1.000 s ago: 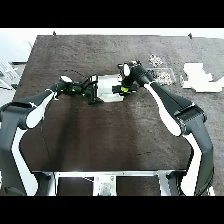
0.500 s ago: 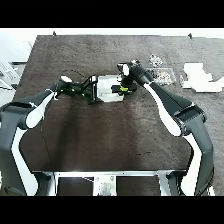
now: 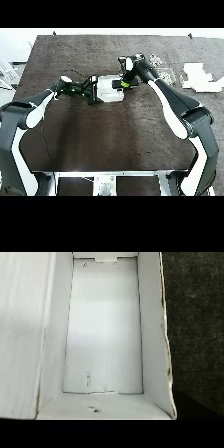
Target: Fold the box and place the chain.
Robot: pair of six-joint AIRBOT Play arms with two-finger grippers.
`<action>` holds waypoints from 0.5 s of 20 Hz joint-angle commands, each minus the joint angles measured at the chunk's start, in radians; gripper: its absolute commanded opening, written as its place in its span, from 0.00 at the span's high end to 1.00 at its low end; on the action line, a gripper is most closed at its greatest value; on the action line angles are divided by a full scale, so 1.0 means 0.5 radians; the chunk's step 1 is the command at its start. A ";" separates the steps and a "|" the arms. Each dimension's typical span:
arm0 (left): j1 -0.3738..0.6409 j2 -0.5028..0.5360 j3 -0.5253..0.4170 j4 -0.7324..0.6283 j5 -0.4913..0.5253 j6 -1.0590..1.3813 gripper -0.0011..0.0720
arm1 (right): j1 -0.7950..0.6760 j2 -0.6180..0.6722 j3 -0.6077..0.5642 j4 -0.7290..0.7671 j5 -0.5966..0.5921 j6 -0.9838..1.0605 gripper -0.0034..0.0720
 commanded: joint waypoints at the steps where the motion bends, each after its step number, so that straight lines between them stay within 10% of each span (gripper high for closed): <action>1: 0.000 0.002 0.000 0.000 0.000 -0.001 0.42 | -0.001 0.133 0.002 0.020 0.059 -0.172 0.39; 10: 0.000 0.002 0.000 0.000 0.000 -0.001 0.42 | -0.436 0.385 0.001 -0.309 -0.026 -0.424 0.39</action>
